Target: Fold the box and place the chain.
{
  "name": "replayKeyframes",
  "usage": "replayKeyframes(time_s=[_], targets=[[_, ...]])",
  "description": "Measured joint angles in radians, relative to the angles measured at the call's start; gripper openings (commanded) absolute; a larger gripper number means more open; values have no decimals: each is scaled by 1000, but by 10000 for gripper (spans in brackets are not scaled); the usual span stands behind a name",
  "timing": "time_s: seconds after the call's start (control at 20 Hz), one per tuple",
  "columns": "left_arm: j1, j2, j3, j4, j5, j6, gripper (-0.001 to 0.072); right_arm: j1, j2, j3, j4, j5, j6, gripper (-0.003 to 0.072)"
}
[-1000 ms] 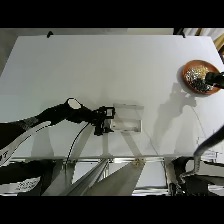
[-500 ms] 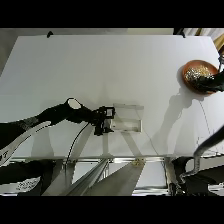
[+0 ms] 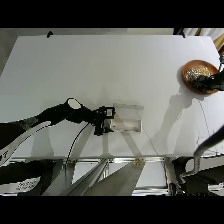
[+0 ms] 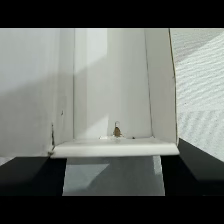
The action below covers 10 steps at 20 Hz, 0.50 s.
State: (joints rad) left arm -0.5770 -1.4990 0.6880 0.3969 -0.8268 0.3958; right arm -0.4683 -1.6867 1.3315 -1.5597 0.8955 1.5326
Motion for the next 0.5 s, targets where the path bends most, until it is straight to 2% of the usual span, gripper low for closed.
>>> replayKeyframes(time_s=[0.3,0.5], targets=[[0,0,0,0,0,0,31,0,173,0,-3,42,-53,14],[0,0,0,0,0,0,31,0,338,0,10,146,-123,13]])
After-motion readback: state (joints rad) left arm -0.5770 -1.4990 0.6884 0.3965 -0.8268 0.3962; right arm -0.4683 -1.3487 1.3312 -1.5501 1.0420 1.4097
